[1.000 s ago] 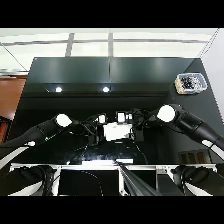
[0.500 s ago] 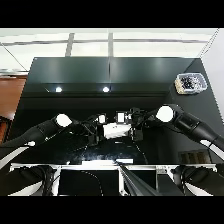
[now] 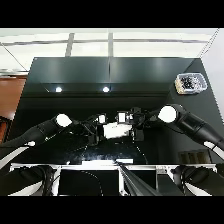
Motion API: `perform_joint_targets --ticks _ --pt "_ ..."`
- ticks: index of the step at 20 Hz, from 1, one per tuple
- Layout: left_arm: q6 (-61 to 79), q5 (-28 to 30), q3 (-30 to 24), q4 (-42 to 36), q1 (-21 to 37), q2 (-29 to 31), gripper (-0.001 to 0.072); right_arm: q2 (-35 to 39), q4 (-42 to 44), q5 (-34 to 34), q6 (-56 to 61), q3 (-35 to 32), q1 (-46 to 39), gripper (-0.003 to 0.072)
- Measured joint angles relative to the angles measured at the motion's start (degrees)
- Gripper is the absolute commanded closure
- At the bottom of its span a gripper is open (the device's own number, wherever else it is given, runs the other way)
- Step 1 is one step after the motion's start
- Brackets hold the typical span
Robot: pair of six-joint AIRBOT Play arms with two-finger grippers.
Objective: Fold the box and place the chain.
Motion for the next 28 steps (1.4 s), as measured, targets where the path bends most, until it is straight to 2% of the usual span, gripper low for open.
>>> perform_joint_targets --ticks 1,2,3,4,18,25,26,27,28 --pt "0.0 0.0 0.0 0.0 0.0 0.0 0.0349 0.15 0.02 0.07 0.02 0.0 0.0 0.0202" --pt "0.02 0.0 0.0 0.0 0.0 0.0 0.0349 0.22 0.02 0.07 0.07 0.0 0.0 0.0315" --pt "-0.07 0.0 0.0 -0.02 0.0 0.0 0.0349 0.31 0.04 0.26 0.15 0.0 0.0 0.0528" --pt "-0.2 -0.02 0.0 -0.09 0.0 0.0 0.0349 0.39 0.11 0.61 0.17 0.0 0.0 0.0544" --pt "0.33 0.09 0.0 0.15 0.0 0.02 0.0349 0.44 0.35 -0.48 1.77 1.51 0.0 0.0545" --pt "0.15 0.04 0.0 0.11 -0.02 0.0 0.0349 0.46 -0.02 1.4 2.19 2.05 0.0 0.0542" --pt "0.13 0.02 0.0 0.09 -0.02 0.0 0.0349 0.48 -0.28 1.95 2.43 2.1 0.0 0.0525" --pt "0.11 0.02 0.0 0.09 0.0 0.0 0.0349 0.48 -0.63 2.36 2.73 2.1 0.0 0.0429" --pt "0.02 0.02 0.0 0.07 -0.02 0.0 0.0349 0.46 -1.14 2.89 3.19 2.08 0.0 0.0411"
